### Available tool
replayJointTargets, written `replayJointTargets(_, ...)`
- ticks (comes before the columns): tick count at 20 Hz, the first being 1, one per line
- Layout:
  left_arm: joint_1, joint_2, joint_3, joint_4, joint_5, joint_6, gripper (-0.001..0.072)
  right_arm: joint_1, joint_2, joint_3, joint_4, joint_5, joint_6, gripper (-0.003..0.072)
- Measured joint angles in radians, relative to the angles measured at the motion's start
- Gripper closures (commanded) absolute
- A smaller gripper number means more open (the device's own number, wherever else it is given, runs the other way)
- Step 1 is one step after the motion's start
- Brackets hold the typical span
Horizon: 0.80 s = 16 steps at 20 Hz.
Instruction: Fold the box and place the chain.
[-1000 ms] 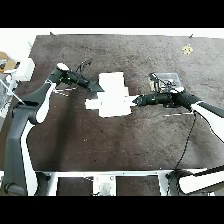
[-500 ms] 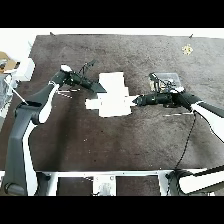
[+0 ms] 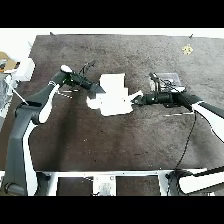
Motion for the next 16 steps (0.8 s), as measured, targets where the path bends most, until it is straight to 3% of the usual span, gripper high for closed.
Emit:
replayJointTargets(6,0.002,0.024,0.008,0.011,0.008,0.261,0.0700,-0.099,0.126,0.001,-0.002,0.013,-0.049,0.0242)
replayJointTargets(12,0.002,0.056,0.009,0.052,0.132,0.509,0.0700,-0.142,0.190,0.000,-0.008,0.031,-0.085,0.0242)
replayJointTargets(16,0.002,0.057,0.003,0.072,0.155,0.586,0.0700,-0.119,0.198,0.000,-0.011,0.032,-0.131,0.0242)
